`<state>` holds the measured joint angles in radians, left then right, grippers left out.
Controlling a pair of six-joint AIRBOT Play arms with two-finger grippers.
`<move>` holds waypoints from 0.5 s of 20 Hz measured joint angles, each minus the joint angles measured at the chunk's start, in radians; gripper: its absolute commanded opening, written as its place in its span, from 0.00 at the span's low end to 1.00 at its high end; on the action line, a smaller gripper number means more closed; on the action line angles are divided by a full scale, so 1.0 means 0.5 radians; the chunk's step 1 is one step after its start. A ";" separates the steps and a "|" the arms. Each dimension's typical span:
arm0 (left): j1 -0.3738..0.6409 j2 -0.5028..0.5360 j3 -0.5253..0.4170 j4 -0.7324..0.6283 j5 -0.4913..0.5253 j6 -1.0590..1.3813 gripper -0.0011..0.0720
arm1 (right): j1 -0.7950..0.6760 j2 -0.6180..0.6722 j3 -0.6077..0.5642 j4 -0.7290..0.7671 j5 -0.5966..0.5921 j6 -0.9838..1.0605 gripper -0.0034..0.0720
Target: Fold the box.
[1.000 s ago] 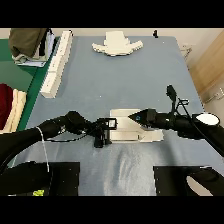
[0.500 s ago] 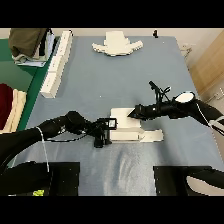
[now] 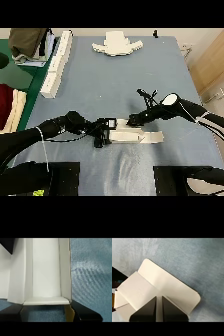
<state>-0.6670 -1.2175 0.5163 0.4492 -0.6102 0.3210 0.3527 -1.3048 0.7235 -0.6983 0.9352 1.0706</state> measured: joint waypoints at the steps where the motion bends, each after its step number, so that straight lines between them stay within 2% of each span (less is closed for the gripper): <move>1: 0.000 0.000 0.000 0.000 0.000 0.001 0.73 | 0.007 0.005 0.007 -0.023 -0.001 -0.001 0.22; 5: 0.000 0.000 0.000 0.005 -0.004 0.003 0.73 | 0.021 0.110 0.093 -0.122 0.011 -0.007 0.22; 10: 0.000 0.000 0.000 0.002 -0.004 0.002 0.73 | 0.026 0.445 0.205 -0.349 0.092 -0.009 0.21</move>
<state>-0.6670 -1.2175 0.5163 0.4503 -0.6121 0.3222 0.3656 -1.0824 0.8261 -0.8730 0.9810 1.0660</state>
